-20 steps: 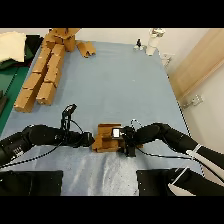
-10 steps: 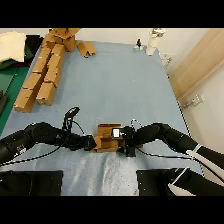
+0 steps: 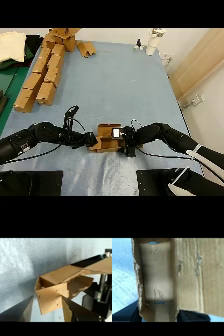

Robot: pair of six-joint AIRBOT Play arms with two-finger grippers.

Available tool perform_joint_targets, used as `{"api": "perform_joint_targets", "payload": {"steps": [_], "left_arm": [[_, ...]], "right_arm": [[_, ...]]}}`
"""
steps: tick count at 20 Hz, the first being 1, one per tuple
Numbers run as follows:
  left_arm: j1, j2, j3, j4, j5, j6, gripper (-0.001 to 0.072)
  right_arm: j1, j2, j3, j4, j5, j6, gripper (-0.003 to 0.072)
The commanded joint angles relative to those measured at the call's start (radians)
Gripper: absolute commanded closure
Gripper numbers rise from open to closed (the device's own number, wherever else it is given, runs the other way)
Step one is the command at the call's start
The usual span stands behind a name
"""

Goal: Fold the box.

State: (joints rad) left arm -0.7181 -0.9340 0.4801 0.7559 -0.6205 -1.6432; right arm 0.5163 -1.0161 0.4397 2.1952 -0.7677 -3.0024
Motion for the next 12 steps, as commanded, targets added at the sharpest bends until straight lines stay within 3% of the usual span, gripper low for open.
{"api": "perform_joint_targets", "payload": {"steps": [1, 6, 12], "left_arm": [[-0.012, -0.066, 0.008, 0.003, -0.008, -0.053, 0.0140], [-0.071, -0.132, 0.101, 0.065, -0.008, -0.089, 0.0140], [-0.142, -0.132, 0.172, 0.324, -0.048, -0.363, 0.0140]], "right_arm": [[0.001, -0.001, -0.001, 0.000, 0.000, 0.000, 0.0184], [0.001, -0.001, -0.001, 0.000, 0.000, 0.000, 0.0184], [0.001, -0.001, -0.001, 0.000, 0.000, 0.000, 0.0184]]}}
